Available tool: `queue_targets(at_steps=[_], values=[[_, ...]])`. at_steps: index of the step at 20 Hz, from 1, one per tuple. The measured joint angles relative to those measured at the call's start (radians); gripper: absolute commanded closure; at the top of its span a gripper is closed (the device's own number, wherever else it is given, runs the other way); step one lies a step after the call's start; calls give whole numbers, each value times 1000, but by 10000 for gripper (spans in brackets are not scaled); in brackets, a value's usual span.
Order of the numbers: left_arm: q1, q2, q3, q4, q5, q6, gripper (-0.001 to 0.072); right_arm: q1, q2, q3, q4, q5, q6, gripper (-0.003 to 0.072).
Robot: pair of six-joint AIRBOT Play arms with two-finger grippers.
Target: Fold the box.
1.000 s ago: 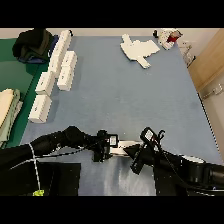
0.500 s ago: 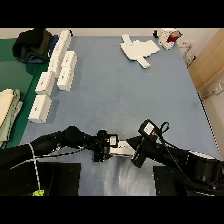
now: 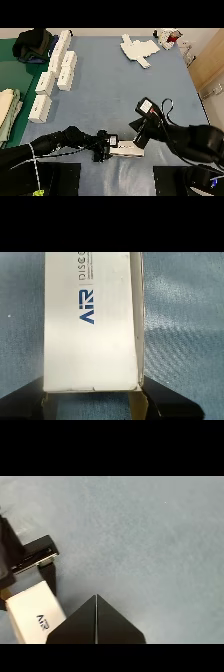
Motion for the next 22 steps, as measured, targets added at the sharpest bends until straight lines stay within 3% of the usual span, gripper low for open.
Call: queue_targets(at_steps=[5, 10, 15, 22], values=[[0, 0, 0, 0, 0, 0, 301, -325, -137, 110, 415, -135, -530, 681], [0, 0, 0, 0, 0, 0, 300, -586, -272, 186, 602, -272, -881, 681], [0, 0, 0, 0, 0, 0, 300, -692, -379, 206, 646, -311, -985, 681], [0, 0, 0, 0, 0, 0, 301, -716, -417, 210, 655, -317, -987, 681]])
